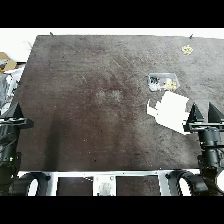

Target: Fold the box and place the chain.

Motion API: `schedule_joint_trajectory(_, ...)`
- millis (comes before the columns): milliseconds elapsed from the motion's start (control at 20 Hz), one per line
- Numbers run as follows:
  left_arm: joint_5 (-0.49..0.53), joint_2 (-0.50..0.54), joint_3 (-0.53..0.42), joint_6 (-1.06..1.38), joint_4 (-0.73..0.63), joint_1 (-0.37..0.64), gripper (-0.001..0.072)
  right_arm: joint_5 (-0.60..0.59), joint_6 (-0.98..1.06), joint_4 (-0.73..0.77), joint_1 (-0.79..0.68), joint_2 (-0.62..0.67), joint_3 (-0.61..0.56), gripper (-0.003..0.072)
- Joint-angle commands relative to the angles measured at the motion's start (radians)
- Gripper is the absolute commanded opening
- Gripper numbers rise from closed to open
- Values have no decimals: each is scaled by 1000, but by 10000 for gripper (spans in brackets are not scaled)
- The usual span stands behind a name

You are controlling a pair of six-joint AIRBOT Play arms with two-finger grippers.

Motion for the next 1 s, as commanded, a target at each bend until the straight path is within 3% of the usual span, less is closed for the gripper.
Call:
schedule_joint_trajectory(0, 0, 0, -1, 0, 0, 1, 10, -3, 1, 0, 1, 0, -2, 507)
schedule_joint_trajectory(300, 0, 0, -1, 0, 0, 1, 10, -58, 1, 0, 0, -9, 14, 506)
schedule_joint_trajectory(400, 0, 0, -1, 0, 0, 1, 10, -55, 1, 53, 0, -72, 60, 507)
schedule_joint_trajectory(750, 0, 0, -1, 0, 0, 1, 10, -16, 1, 158, -55, -608, 375, 508)
schedule_joint_trajectory(850, 0, 0, -1, 0, 0, 1, 10, 127, 7, 184, -164, -755, 464, 508)
schedule_joint_trajectory(950, 0, 0, -1, 0, 0, 1, 10, 355, 145, 121, -334, -890, 537, 508)
